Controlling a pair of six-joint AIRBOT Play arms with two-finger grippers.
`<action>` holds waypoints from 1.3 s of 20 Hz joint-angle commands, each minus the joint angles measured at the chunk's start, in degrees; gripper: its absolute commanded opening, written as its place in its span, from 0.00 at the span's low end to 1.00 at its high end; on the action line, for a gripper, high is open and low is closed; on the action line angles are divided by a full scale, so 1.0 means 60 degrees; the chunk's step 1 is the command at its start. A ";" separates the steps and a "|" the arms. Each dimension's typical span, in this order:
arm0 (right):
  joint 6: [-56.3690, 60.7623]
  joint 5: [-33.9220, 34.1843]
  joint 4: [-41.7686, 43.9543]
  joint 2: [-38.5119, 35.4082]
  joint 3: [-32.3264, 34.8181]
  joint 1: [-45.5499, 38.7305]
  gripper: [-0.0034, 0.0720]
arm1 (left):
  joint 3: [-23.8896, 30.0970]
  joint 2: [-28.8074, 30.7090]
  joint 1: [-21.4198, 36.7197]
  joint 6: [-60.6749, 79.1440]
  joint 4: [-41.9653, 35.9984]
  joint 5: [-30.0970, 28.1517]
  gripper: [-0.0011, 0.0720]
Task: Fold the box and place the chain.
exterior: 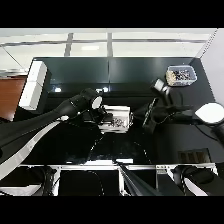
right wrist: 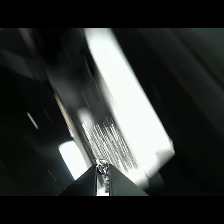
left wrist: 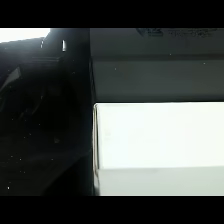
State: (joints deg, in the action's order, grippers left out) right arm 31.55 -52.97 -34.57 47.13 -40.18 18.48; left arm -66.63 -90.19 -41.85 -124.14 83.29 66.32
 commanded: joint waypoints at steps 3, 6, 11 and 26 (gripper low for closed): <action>0.0739 0.0437 0.2652 -0.0404 -0.0831 -0.0004 0.08 | -0.0007 0.0004 0.0004 0.0000 0.0004 -0.0007 0.06; 0.0736 0.0430 0.2521 0.0080 -0.0718 0.0124 0.08 | -0.0007 0.0004 0.0004 0.0000 0.0004 -0.0040 0.06; 0.0987 0.0798 0.1330 0.1450 0.0237 0.0474 0.56 | -0.0007 0.0004 0.0000 0.0000 0.0000 -0.0040 0.06; 0.1064 -0.0812 0.0885 0.0925 0.0233 -0.1949 0.53 | 0.0015 0.1545 -0.0248 -0.0331 0.1231 0.0397 0.78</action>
State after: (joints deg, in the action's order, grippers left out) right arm 37.95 -56.73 -28.97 52.73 -38.83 7.27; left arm -66.63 -85.62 -42.74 -129.32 85.10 67.66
